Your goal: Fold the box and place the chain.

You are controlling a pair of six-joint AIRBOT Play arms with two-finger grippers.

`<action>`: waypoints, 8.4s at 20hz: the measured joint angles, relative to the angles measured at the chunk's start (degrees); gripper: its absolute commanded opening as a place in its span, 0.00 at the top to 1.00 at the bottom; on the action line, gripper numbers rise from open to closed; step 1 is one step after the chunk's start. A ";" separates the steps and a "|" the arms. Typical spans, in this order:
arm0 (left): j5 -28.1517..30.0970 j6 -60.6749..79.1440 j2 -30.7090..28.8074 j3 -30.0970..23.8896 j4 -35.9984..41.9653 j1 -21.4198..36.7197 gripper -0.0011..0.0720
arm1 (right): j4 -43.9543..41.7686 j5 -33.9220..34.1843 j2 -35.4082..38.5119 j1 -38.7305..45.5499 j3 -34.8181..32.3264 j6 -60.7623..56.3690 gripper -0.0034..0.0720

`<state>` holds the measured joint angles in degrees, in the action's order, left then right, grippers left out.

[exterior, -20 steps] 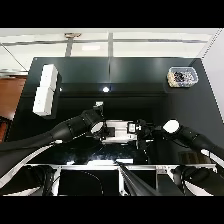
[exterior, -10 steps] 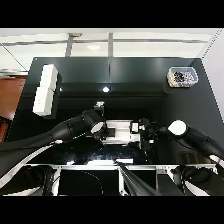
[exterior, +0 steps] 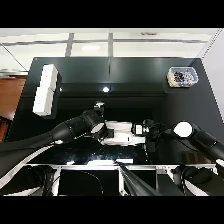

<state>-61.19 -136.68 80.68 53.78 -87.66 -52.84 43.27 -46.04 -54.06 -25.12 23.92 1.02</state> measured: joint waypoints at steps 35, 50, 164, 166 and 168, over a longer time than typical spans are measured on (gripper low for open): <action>0.33 -0.20 0.02 0.00 -0.28 0.00 0.94 | -14.01 10.75 -4.83 -7.63 0.44 -4.39 0.90; 0.72 -0.02 0.02 0.00 0.07 0.00 0.94 | 7.37 -16.39 -0.20 36.65 -2.05 -74.64 0.90; -0.44 -0.07 0.02 0.00 -0.17 0.07 0.94 | 60.37 11.41 -9.03 25.66 29.79 -121.98 0.01; -0.42 -0.07 0.02 0.00 -0.17 0.07 0.94 | 54.27 8.50 -20.11 29.79 40.87 -117.28 0.01; -0.44 -0.07 0.02 0.00 -0.17 0.07 0.94 | 50.18 1.22 -31.63 32.54 54.31 -114.29 0.02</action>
<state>-61.63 -136.75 80.71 53.78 -87.83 -52.77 93.45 -44.82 -85.69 7.42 78.24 -113.27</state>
